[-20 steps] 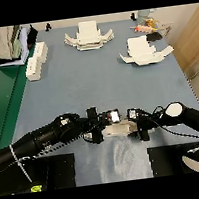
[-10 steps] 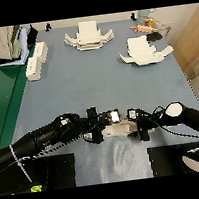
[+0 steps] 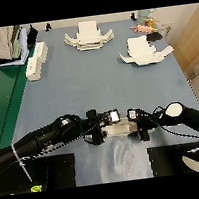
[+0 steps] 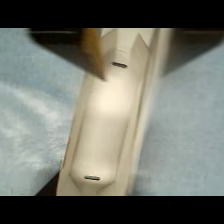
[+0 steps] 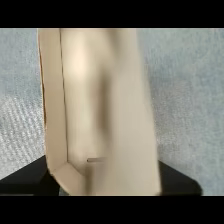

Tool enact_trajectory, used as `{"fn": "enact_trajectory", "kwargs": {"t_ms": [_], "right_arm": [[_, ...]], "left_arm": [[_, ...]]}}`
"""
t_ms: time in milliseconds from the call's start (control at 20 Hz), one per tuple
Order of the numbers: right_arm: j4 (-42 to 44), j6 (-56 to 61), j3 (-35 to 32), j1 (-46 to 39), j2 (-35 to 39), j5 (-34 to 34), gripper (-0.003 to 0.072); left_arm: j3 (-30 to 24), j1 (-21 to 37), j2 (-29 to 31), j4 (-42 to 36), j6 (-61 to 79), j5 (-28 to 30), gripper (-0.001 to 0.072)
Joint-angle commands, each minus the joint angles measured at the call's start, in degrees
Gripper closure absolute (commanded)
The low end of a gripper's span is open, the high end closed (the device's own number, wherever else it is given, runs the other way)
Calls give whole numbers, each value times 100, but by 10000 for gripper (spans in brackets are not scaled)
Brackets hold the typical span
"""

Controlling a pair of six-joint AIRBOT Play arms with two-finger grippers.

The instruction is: Fold the box.

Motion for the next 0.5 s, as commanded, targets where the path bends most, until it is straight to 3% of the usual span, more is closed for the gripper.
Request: {"fn": "enact_trajectory", "kwargs": {"t_ms": [0, 100, 350, 450], "right_arm": [[2, 9, 4, 0, 4, -4, 177], [2, 9, 4, 0, 4, -4, 177], [2, 9, 4, 0, 4, -4, 177], [2, 9, 4, 0, 4, -4, 177]], "left_arm": [[26, 13, 50, -28, -79, 31, 117], [76, 55, 162, 142, -393, -474, 117], [354, 551, 892, 1231, -2492, -3042, 117], [424, 675, 1272, 1252, -2999, -3644, 119]]}}
